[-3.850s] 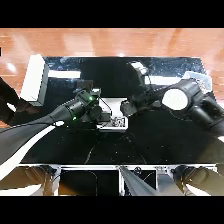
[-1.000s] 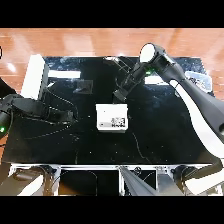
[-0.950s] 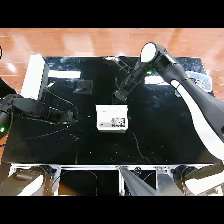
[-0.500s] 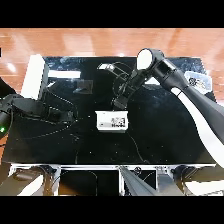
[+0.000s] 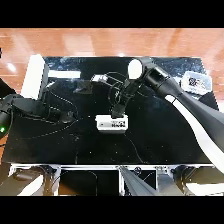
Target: Fold the box and place the chain.
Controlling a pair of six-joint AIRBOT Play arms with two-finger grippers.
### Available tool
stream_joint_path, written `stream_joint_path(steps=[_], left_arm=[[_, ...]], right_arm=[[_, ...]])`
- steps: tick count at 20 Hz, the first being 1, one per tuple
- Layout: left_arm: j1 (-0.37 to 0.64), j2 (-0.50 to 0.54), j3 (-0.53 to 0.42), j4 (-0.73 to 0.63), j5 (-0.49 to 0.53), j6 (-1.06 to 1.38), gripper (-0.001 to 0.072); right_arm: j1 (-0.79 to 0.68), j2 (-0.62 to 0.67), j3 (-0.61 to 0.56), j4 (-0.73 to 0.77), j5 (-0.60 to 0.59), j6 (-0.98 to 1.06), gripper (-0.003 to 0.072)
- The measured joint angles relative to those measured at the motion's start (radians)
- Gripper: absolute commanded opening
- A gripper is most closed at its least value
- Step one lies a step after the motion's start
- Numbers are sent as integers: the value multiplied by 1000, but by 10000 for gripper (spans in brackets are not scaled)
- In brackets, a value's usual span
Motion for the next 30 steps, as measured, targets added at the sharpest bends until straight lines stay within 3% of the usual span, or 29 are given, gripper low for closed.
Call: stream_joint_path(steps=[12,30], left_arm=[[-21,0,0,-1,-3,0,511],[-39,0,0,0,-23,-1,511]], right_arm=[[39,89,-127,-69,-61,-36,710],[97,100,-200,-164,-133,-85,717]])
